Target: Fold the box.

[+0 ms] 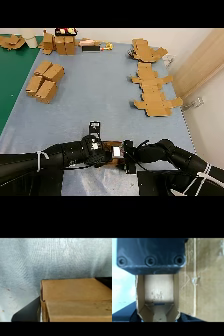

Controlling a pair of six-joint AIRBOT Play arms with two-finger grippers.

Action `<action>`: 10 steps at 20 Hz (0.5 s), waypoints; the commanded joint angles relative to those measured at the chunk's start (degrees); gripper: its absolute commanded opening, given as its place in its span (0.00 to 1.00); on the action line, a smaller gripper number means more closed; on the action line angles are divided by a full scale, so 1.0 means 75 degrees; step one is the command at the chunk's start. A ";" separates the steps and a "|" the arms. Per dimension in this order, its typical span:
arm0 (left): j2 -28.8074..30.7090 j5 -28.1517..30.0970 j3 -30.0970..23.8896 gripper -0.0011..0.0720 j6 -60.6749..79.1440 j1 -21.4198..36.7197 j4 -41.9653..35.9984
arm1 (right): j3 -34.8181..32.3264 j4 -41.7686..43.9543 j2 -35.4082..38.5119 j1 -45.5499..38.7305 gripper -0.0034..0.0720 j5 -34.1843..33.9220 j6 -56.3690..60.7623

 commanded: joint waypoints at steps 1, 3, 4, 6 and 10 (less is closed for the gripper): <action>-0.0017 0.0073 0.0009 0.32 0.0061 -0.0038 0.0079 | 0.0006 0.0000 -0.0003 -0.0003 0.62 0.0003 0.0000; -0.0017 0.0076 0.0009 0.03 0.0064 -0.0052 0.0047 | 0.0006 0.0000 -0.0003 -0.0003 0.62 0.0003 0.0000; -0.0017 0.0076 0.0009 0.03 0.0058 -0.0052 0.0029 | 0.0006 0.0000 -0.0003 -0.0003 0.62 0.0003 0.0000; -0.0017 0.0082 0.0009 0.03 0.0052 -0.0052 0.0026 | 0.0006 0.0000 -0.0003 -0.0003 0.62 0.0003 0.0000; -0.0015 0.0076 0.0012 0.03 0.0055 -0.0050 -0.0099 | 0.0006 0.0000 -0.0003 -0.0003 0.62 0.0003 0.0000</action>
